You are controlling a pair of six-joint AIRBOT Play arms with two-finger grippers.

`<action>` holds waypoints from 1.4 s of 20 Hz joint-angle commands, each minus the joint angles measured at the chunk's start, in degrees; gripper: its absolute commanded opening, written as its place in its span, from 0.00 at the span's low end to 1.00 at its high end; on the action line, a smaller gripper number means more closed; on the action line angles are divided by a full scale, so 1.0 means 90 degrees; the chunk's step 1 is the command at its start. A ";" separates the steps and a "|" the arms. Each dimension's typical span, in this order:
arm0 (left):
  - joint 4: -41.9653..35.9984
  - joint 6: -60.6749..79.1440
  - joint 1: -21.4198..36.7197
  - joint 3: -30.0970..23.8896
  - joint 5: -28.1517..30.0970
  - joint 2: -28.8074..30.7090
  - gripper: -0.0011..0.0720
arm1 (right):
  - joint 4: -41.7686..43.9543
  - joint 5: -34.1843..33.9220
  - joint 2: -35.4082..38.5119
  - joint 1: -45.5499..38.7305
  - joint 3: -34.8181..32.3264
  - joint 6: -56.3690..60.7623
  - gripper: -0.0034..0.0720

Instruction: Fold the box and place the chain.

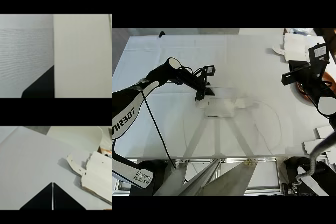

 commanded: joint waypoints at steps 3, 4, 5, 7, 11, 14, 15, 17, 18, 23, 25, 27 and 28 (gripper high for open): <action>0.0090 0.0002 -0.0017 0.0007 0.0010 -0.0124 0.02 | 0.0000 0.0002 0.0005 -0.0002 0.0005 0.0000 0.06; 0.0087 0.0002 -0.0017 0.0007 0.0007 -0.0180 0.02 | 0.0000 0.0002 0.0005 -0.0002 0.0005 0.0000 0.06; 0.0087 0.0000 -0.0017 0.0007 0.0010 -0.0204 0.02 | 0.0000 0.0002 0.0005 -0.0002 0.0005 0.0000 0.06; 0.0090 0.0002 -0.0017 0.0007 0.0010 -0.0204 0.02 | 0.0000 0.0002 0.0005 -0.0002 0.0005 0.0000 0.06; 0.0092 0.0000 -0.0017 0.0007 0.0007 -0.0204 0.02 | 0.0000 0.0002 0.0005 -0.0002 0.0005 0.0000 0.06; 0.0095 0.0002 -0.0017 0.0007 0.0007 -0.0180 0.02 | 0.0000 0.0002 0.0005 -0.0002 0.0005 0.0000 0.06; 0.0095 0.0012 -0.0015 0.0007 0.0007 -0.0136 0.02 | 0.0000 0.0002 0.0005 -0.0002 0.0005 0.0000 0.06; 0.0092 0.0223 -0.0015 0.0007 0.0012 -0.0024 0.02 | 0.0000 0.0002 0.0005 -0.0002 0.0005 0.0000 0.06; 0.0090 0.0321 -0.0015 0.0007 0.0015 0.0019 0.02 | 0.0000 0.0002 0.0005 -0.0002 0.0005 0.0000 0.06; -0.0330 0.0311 -0.0017 0.0005 0.0061 -0.0005 0.02 | 0.0000 0.0002 0.0005 -0.0002 0.0005 0.0000 0.06; -0.0335 0.0296 -0.0017 0.0007 0.0058 -0.0005 0.02 | 0.0000 0.0002 0.0005 -0.0002 0.0005 0.0000 0.06; -0.0342 0.0287 -0.0017 0.0007 0.0058 -0.0005 0.02 | 0.0000 0.0002 0.0005 -0.0002 0.0005 0.0000 0.06; -0.0362 0.0287 -0.0017 0.0005 0.0058 -0.0007 0.02 | 0.0000 0.0002 0.0005 -0.0002 0.0005 0.0000 0.06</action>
